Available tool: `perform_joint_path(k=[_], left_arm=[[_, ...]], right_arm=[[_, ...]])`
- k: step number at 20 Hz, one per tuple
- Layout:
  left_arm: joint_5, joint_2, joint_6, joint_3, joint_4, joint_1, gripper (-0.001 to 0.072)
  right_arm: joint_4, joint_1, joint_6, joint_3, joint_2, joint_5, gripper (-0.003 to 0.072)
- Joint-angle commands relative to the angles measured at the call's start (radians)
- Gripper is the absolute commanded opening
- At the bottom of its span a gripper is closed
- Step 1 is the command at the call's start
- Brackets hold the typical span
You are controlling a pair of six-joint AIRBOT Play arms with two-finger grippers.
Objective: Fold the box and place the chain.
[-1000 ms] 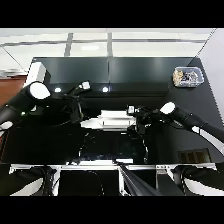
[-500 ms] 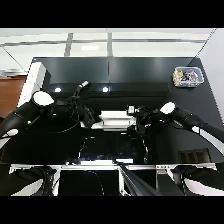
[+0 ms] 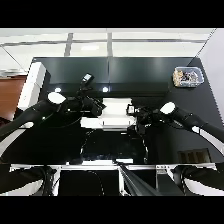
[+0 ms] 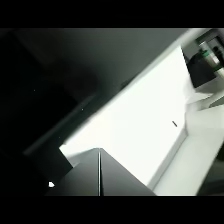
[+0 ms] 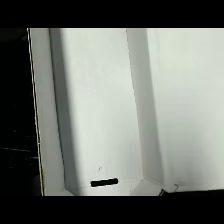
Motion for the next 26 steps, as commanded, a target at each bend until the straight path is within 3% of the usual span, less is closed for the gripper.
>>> perform_joint_path(k=[1,6,10,12,15,17,18,19,20,23,26], left_arm=[[-0.079,-0.097,0.020,0.018,0.017,-0.002,0.0027],[-0.098,-0.112,0.025,0.037,0.065,0.022,0.0026],[-0.150,0.014,0.024,0.098,0.115,0.135,0.0026],[-0.256,0.114,0.025,0.096,0.129,0.205,0.0026],[-0.531,0.213,0.187,0.067,0.123,0.272,0.0026],[-0.602,0.235,0.293,0.015,0.144,0.276,0.0028],[-0.595,0.234,0.369,-0.012,0.168,0.268,0.0144],[-0.542,0.232,0.460,-0.047,0.182,0.254,0.0614],[-0.462,0.229,0.512,-0.077,0.183,0.243,0.0711],[-0.274,0.218,0.714,-0.129,0.221,0.209,0.0707],[-0.261,0.161,0.827,-0.129,0.219,0.188,0.0688]], right_arm=[[0.000,0.000,0.000,0.001,0.000,0.001,0.0189],[0.000,0.000,0.000,0.001,0.000,0.001,0.0189],[0.000,0.000,0.000,0.001,0.000,0.001,0.0189],[0.000,0.000,0.000,0.001,0.000,0.001,0.0189],[0.000,0.000,0.000,0.001,0.000,0.001,0.0189],[0.000,0.000,0.000,0.001,0.000,0.001,0.0189],[0.000,0.000,0.000,0.001,0.000,0.001,0.0189],[0.000,0.000,0.000,0.001,0.000,0.001,0.0189],[0.000,0.000,0.000,0.001,0.000,0.001,0.0189],[0.000,0.000,0.000,0.001,0.000,0.001,0.0189],[0.000,0.000,0.000,0.001,0.000,0.001,0.0189]])
